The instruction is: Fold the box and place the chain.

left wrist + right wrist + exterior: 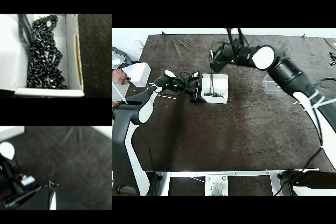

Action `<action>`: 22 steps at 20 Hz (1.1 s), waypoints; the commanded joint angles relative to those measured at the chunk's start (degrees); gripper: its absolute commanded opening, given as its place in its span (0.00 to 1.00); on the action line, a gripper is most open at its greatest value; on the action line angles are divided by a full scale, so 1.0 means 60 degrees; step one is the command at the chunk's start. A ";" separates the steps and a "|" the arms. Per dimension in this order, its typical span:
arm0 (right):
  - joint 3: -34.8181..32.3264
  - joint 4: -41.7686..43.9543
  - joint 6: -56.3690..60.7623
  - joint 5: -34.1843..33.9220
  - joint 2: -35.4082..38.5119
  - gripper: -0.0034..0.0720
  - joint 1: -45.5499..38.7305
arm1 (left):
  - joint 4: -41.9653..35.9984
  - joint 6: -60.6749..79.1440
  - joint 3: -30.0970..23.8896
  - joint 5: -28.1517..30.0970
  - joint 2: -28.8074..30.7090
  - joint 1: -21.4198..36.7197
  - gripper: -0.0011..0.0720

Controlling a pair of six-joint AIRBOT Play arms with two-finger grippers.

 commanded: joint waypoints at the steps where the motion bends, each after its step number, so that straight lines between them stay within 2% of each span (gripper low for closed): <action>1: -0.0470 -0.0055 0.0131 0.0652 -0.0506 0.62 -0.0106 | 0.0000 0.0000 0.0007 0.0000 0.0004 -0.0004 0.52; 2: -0.0543 -0.0266 0.0127 0.0652 -0.0528 0.67 -0.0109 | 0.0000 0.0000 0.0011 0.0000 0.0007 -0.0004 0.52; 3: -0.0561 -0.0550 0.0131 0.0583 -0.0528 0.54 -0.0124 | 0.0004 0.0000 0.0007 0.0000 0.0007 -0.0004 0.52; 4: -0.0561 -0.0619 0.0160 0.0328 -0.0528 0.47 -0.0233 | 0.0000 0.0000 0.0011 0.0000 0.0007 -0.0004 0.52; 5: -0.0561 -0.0579 0.0160 -0.0051 -0.0535 0.24 -0.0404 | 0.0004 0.0000 0.0007 0.0000 0.0007 -0.0004 0.52; 7: -0.0506 -0.0204 0.0047 -0.0437 -0.0648 0.13 -0.0882 | 0.0004 0.0000 0.0007 0.0000 0.0007 -0.0004 0.52; 8: -0.0372 0.0153 -0.0087 -0.0310 -0.0827 0.13 -0.1158 | 0.0000 0.0000 0.0007 0.0000 0.0007 -0.0004 0.52; 10: 0.0044 0.2047 -0.1392 0.0342 -0.1428 0.13 -0.1821 | 0.0000 0.0000 0.0011 0.0000 0.0007 -0.0004 0.52; 13: 0.0947 0.5355 -0.3483 0.2335 -0.2579 0.11 -0.2841 | 0.0000 0.0000 0.0011 0.0000 0.0007 -0.0004 0.52; 15: 0.1690 0.5890 -0.3439 0.3187 -0.3351 0.11 -0.3351 | 0.0000 0.0000 0.0011 0.0000 0.0007 -0.0004 0.52; 17: 0.2280 0.5890 -0.3344 0.3464 -0.3971 0.11 -0.3643 | 0.0004 0.0000 0.0011 0.0000 0.0004 -0.0004 0.52; 22: 0.2656 0.5880 -0.3348 0.4269 -0.4710 0.11 -0.3668 | 0.0004 0.0000 0.0007 0.0000 0.0007 -0.0004 0.52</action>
